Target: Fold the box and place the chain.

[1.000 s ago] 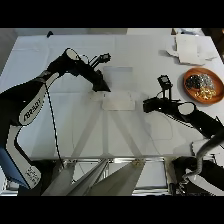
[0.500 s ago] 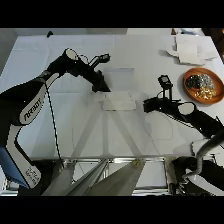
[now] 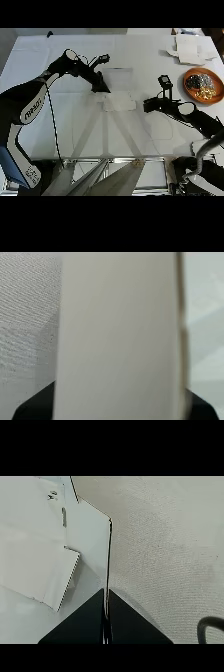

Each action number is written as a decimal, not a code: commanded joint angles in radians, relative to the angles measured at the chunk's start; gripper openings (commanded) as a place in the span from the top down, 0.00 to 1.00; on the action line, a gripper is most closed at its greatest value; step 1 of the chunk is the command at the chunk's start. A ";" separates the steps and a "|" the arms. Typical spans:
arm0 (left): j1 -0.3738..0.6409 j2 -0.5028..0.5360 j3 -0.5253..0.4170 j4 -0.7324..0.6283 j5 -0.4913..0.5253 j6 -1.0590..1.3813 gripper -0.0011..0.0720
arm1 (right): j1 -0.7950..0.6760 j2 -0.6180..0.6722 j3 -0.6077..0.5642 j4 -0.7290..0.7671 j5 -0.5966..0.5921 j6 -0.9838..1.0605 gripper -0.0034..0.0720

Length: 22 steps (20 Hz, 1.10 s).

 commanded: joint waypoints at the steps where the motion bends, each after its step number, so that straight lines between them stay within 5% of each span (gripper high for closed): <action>1: 0.017 0.000 0.000 0.001 0.030 -0.010 0.48 | 0.001 0.000 0.000 -0.001 0.000 0.000 0.94; 3: 0.026 0.001 0.000 0.000 0.050 -0.010 0.36 | 0.001 0.000 0.000 -0.001 0.000 0.000 0.94; 8: 0.032 0.001 0.000 -0.062 0.058 -0.007 0.37 | 0.001 0.000 0.000 -0.001 0.000 0.000 0.94; 10: 0.032 0.001 0.000 -0.109 0.058 0.000 0.52 | 0.001 0.000 0.000 -0.001 0.000 0.000 0.94; 12: 0.031 0.001 0.000 -0.111 0.058 0.002 0.80 | 0.001 0.000 0.000 -0.001 0.000 0.000 0.94; 14: 0.030 0.000 0.000 -0.111 0.053 0.002 0.81 | 0.001 0.000 0.000 -0.001 0.000 0.000 0.94; 15: 0.030 0.001 0.000 -0.111 0.050 0.002 0.94 | 0.001 0.000 0.000 -0.001 0.000 0.000 0.94; 22: 0.030 0.001 0.000 -0.109 0.017 0.019 0.98 | 0.001 0.000 0.000 -0.001 0.000 0.000 0.94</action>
